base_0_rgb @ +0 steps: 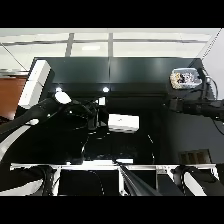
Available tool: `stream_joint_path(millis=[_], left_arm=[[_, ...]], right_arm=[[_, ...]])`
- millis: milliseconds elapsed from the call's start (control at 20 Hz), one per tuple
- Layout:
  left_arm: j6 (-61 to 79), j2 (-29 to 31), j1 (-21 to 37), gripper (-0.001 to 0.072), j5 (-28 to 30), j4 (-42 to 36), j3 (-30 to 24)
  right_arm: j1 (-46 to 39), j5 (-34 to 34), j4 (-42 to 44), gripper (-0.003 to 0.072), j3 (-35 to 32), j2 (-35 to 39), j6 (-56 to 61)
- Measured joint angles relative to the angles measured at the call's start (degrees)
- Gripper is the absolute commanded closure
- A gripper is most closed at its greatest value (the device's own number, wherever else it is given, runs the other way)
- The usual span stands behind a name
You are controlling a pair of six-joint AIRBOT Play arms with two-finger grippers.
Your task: Fold the box and place the chain.
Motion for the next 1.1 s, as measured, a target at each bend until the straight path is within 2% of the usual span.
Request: stream_joint_path(millis=[150, 250, 500, 600, 750, 1100], left_arm=[[-5.8, 1.7, -1.9, -0.0001, -2.1, 1.5, 2.6], [-8.3, 0.2, -4.2, 0.0, -2.3, 1.7, 6.1], [-14.7, -9.7, -8.0, -0.0002, -4.2, 2.6, 17.2], [-16.2, -13.0, -8.5, -0.0002, -6.0, 2.9, 19.8], [-18.4, -15.9, -8.9, -0.0003, -9.5, 3.0, 21.6], [-20.0, -17.7, -10.7, -0.0003, -11.7, 3.5, 22.6]], right_arm=[[-2.0, -0.6, -1.2, 0.0668, 0.0, 0.5, 0.3], [-2.6, -1.0, -1.4, 0.0668, 0.0, 0.7, 0.3], [-3.1, -1.5, -1.8, 0.0668, 0.0, 0.8, 0.5], [-3.1, -1.5, -1.9, 0.0668, 0.0, 0.8, 0.5], [-3.2, -1.6, -2.0, 0.0668, 0.0, 0.8, 0.5], [-3.2, -1.6, -2.1, 0.0668, 0.0, 0.8, 0.5]])
